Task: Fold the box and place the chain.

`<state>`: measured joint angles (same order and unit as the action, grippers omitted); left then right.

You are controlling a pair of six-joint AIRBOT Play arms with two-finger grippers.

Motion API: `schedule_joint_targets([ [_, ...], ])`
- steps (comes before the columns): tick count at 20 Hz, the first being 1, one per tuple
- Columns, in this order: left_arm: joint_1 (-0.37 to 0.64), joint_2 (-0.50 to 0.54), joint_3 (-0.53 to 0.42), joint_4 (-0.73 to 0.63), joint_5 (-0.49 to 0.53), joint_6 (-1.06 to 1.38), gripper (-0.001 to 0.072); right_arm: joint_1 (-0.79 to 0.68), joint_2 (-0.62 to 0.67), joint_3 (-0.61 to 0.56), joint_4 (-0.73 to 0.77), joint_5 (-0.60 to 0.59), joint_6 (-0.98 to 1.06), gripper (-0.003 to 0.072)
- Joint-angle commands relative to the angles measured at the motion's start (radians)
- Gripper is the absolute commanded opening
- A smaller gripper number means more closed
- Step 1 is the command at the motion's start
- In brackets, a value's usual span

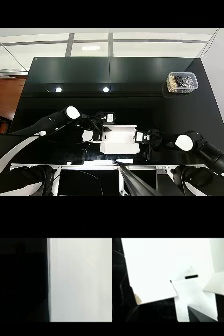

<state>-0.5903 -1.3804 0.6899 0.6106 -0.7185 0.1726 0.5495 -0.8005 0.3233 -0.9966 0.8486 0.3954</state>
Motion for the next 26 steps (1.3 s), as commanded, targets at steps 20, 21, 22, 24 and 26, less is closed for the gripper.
schedule_joint_targets([
  [20, 0.0, -0.001, 0.0, 0.002, 0.002, -0.001, 0.0027, 0.081, -0.057, 0.126, -0.115, -0.142, 0.166, 0.0691],
  [21, 0.0, -0.001, 0.0, 0.002, 0.002, -0.001, 0.0027, 0.08, -0.057, 0.126, -0.116, -0.156, 0.165, 0.0691],
  [22, 0.0, -0.001, 0.0, 0.002, 0.002, -0.001, 0.0027, 0.08, -0.057, 0.126, -0.116, -0.175, 0.165, 0.0691],
  [24, 0.0, -0.001, 0.0, 0.002, 0.002, -0.001, 0.0027, 0.08, -0.057, 0.126, -0.108, -0.19, 0.161, 0.0691],
  [26, 0.0, -0.001, 0.0, 0.002, 0.002, -0.001, 0.0027, 0.08, -0.057, 0.126, -0.064, -0.193, 0.13, 0.0691],
])
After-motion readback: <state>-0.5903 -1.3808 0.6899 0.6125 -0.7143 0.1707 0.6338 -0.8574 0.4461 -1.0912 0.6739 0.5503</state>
